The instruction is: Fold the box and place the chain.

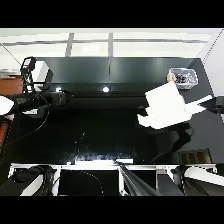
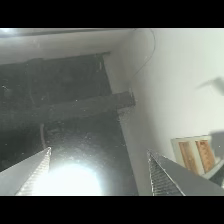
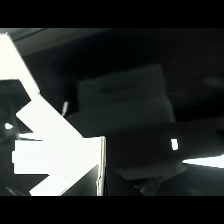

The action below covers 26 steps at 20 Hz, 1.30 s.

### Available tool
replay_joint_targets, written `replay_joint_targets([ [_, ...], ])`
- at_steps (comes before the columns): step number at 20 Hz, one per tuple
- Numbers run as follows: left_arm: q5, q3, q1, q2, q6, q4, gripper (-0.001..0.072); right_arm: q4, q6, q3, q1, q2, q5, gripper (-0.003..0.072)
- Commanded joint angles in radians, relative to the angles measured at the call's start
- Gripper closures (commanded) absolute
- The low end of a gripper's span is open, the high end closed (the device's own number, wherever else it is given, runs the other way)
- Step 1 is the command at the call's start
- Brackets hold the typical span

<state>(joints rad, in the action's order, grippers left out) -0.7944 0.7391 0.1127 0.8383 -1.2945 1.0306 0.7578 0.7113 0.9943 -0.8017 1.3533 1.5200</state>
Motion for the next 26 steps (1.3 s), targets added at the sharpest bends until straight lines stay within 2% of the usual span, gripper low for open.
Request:
replay_joint_targets([
  [1, -0.006, 0.0, 0.001, 0.008, 0.001, 0.0, -0.0003, -0.028, -0.087, -0.15, 0.076, -0.085, -0.061, 0.0642],
  [6, -0.071, 0.0, 0.005, 0.045, 0.0, -0.031, -0.0003, -0.098, -0.1, -0.298, 0.292, -0.162, -0.209, 0.0642],
  [11, -0.148, -0.008, 0.011, 0.137, -0.036, -0.189, -0.0003, -0.298, -0.175, -0.423, 0.538, -0.202, -0.393, 0.0642],
  [16, -0.201, -0.016, 0.011, 0.221, -0.013, -0.232, -0.0003, -0.462, -0.306, -0.536, 0.732, -0.272, -0.547, 0.0642],
  [19, -0.212, -0.093, 0.011, 0.22, 0.027, -0.263, -0.0004, -0.471, -0.312, -0.566, 0.765, -0.292, -0.567, 0.0642],
  [23, -0.19, -0.276, 0.011, 0.221, 0.394, -0.66, -0.0003, -0.471, -0.312, -0.57, 0.765, -0.292, -0.563, 0.0642],
  [24, -0.189, -0.296, 0.015, 0.221, 0.484, -0.698, -0.0004, -0.471, -0.312, -0.57, 0.765, -0.292, -0.563, 0.0642],
  [26, -0.162, -0.306, 0.041, 0.224, 0.58, -0.686, -0.0004, -0.471, -0.312, -0.57, 0.765, -0.292, -0.563, 0.0642],
])
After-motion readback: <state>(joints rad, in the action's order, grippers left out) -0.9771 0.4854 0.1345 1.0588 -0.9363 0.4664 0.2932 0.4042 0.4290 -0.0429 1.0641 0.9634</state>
